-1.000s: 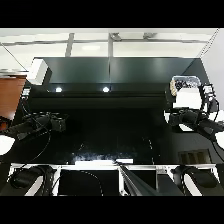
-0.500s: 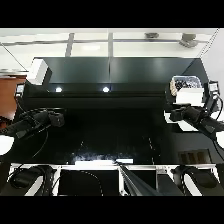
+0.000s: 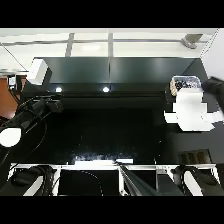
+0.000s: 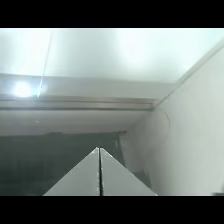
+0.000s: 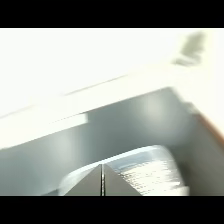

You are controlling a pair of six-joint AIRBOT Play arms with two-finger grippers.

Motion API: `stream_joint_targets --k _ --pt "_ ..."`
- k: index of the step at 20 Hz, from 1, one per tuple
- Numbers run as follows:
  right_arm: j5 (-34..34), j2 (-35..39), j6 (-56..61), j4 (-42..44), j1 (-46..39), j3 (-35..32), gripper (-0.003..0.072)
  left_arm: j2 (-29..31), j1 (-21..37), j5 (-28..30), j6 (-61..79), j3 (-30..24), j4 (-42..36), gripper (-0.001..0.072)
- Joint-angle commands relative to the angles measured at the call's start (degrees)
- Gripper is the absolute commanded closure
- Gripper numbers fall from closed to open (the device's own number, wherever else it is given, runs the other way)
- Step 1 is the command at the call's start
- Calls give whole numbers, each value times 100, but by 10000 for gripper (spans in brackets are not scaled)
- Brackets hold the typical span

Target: Fold the box and place the chain.

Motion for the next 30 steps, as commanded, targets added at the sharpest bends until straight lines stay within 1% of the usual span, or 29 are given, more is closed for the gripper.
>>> stream_joint_targets --k 1,2,3,4,5,6,7,9,11,12,14,16,18,19,20,21,22,23,24,25,28,29,30 --pt "1856 -1600 -11 424 -2122 1445 670 -422 -2 273 4 7 11 630" --pt "2747 -2116 -11 424 -2706 1958 519 -485 -4 273 4 7 11 416" --pt "3659 -2599 -11 334 -3226 2415 105 -531 -4 273 4 7 11 121" --pt "4457 -3005 -9 184 -3613 2765 -34 -564 -4 262 7 7 11 -2" --pt "5219 -3410 -11 2 -3954 3067 -34 -579 -4 205 9 7 13 -2" --pt "5753 -3746 -9 -184 -4201 3270 -34 -579 -4 90 13 7 13 -2" --pt "6146 -4039 -9 -382 -4376 3418 -34 -579 -4 -35 44 7 11 -2" --pt "6570 -4531 -109 -833 -4555 3650 -34 -579 -17 -273 44 7 11 -2" --pt "6861 -4870 -1029 -920 -4487 3779 -34 -579 -15 -439 44 7 -2 -2" --pt "7005 -4977 -1561 -931 -4371 3810 -34 -579 -15 -483 44 7 -50 -1" --pt "6953 -5040 -2251 -970 -4100 3812 -34 -579 -15 -490 44 7 -203 -1" --pt "6614 -5040 -2492 -1045 -3788 3842 -34 -579 -15 -487 44 7 -315 -1" --pt "6483 -5053 -2564 -1360 -3477 3912 -34 -579 -17 -501 44 7 -411 -1" --pt "6467 -5064 -2559 -1572 -3340 3954 6 -579 -17 -501 44 7 -509 -1" --pt "6463 -5066 -2546 -1659 -3246 3987 91 -579 -17 -501 44 7 -595 -1" --pt "6485 -5066 -2540 -1637 -3185 4002 199 -579 -20 -501 44 7 -610 -1" --pt "6516 -5066 -2516 -1639 -3145 4002 214 -579 -33 -503 44 7 -610 -1" --pt "6594 -5066 -2444 -1648 -3136 4002 443 -579 -39 -503 44 7 -612 -1" --pt "6693 -5066 -2374 -1668 -3136 4002 615 -579 -39 -529 44 7 -619 -1" --pt "6857 -5066 -2371 -1700 -3152 4002 630 -579 -39 -586 44 7 -619 -1" --pt "7230 -5058 -2240 -1655 -3154 4000 634 -579 -37 -791 44 7 -612 -1" --pt "7420 -5058 -2216 -1543 -3152 4000 675 -579 -39 -828 44 7 -614 -1" --pt "7650 -5058 -2210 -1311 -3152 3998 676 -579 -37 -859 44 7 -614 -1"
